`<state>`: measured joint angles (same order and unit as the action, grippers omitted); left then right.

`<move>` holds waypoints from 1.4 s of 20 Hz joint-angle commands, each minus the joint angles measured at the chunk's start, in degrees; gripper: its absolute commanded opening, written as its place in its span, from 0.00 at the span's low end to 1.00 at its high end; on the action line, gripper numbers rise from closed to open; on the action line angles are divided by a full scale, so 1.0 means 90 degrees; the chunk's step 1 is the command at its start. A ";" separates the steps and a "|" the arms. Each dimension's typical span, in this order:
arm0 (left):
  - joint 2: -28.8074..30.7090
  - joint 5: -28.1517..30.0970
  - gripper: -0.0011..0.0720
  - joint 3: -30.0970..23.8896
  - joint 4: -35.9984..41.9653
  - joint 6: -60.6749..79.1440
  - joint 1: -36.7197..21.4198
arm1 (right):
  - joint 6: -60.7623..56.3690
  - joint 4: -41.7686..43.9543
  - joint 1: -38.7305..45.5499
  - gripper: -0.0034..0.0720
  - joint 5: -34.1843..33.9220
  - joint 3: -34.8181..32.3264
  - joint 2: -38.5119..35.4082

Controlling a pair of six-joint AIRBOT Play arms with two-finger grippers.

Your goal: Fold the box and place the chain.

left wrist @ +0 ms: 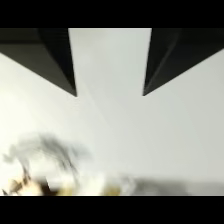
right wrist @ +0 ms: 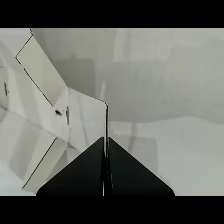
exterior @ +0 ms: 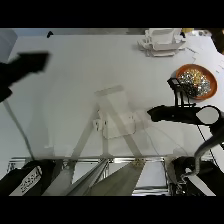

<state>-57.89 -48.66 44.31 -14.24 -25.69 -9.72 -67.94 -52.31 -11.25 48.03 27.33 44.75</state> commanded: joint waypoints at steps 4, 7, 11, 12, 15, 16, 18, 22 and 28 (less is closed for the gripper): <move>-0.2176 -0.1965 0.73 -0.0002 -0.1996 -0.0794 0.1309 | -0.0019 0.0007 -0.0219 0.07 -0.0117 -0.0022 -0.0017; -0.2834 -0.1715 0.80 -0.0002 -0.1996 -0.0549 0.2052 | -0.0019 0.0007 -0.0219 0.07 -0.0104 -0.0022 -0.0017; -0.3055 -0.1013 0.88 0.0000 -0.1938 -0.0561 0.2531 | -0.0019 0.0007 -0.0219 0.07 -0.0102 -0.0022 -0.0017; -0.3062 -0.0945 0.88 -0.0002 -0.1868 -0.0554 0.2562 | -0.0019 0.0007 -0.0219 0.07 -0.0102 -0.0022 -0.0017; -0.3179 -0.1163 0.88 0.0000 -0.1173 -0.0056 0.2647 | -0.0019 0.0010 -0.0219 0.07 -0.0097 -0.0022 -0.0017; -0.3235 -0.1324 0.88 0.0000 -0.0903 0.0257 0.2698 | -0.0019 0.0007 -0.0219 0.07 -0.0097 -0.0022 -0.0017; -0.3325 -0.1438 0.88 0.0000 -0.0619 0.0629 0.2812 | -0.0019 0.0007 -0.0219 0.07 -0.0095 -0.0022 -0.0017; -0.3368 -0.1430 0.76 0.0000 -0.0410 0.0894 0.2917 | -0.0019 0.0007 -0.0219 0.07 -0.0061 -0.0022 -0.0017; -0.3366 -0.1525 0.15 0.0000 -0.0323 0.1413 0.2917 | -0.0019 0.0010 -0.0219 0.07 0.0010 -0.0022 -0.0017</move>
